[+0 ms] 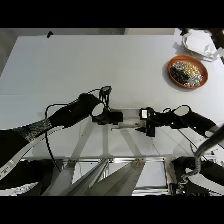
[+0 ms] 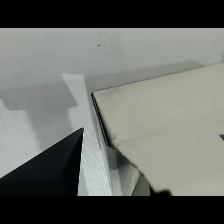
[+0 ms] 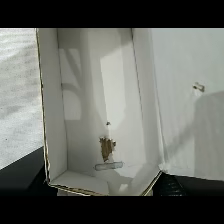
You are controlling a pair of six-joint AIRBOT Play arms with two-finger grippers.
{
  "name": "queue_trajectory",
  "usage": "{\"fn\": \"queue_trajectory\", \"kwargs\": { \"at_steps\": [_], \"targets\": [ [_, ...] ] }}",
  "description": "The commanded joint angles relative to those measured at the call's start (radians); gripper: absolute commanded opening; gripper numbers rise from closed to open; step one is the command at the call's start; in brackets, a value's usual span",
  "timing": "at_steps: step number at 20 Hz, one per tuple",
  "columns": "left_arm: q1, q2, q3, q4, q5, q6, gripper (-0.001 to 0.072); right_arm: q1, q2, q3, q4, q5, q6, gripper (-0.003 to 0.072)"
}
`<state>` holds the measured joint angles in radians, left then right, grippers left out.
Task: Fold the box and place the chain.
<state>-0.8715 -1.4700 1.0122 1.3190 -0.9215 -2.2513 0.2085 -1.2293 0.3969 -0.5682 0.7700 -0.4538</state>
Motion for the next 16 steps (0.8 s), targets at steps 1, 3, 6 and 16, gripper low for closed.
{"fn": "queue_trajectory", "kwargs": {
  "at_steps": [1,3,6,16],
  "targets": [
    [-0.019,-0.008,0.001,0.035,0.006,-0.094,0.0394,0.000,0.000,0.000,0.000,0.000,0.000,0.0459],
    [-0.040,-0.039,0.001,0.033,0.004,-0.095,0.0393,0.000,0.000,0.000,0.000,0.000,0.000,0.0459],
    [-0.061,-0.084,0.001,0.005,0.004,-0.095,0.0391,0.000,0.000,0.000,0.000,0.000,0.000,0.0459],
    [-0.064,-0.091,0.020,0.014,-0.003,-0.076,0.0006,0.000,0.000,0.000,0.000,0.000,0.000,0.0459]
  ]
}}
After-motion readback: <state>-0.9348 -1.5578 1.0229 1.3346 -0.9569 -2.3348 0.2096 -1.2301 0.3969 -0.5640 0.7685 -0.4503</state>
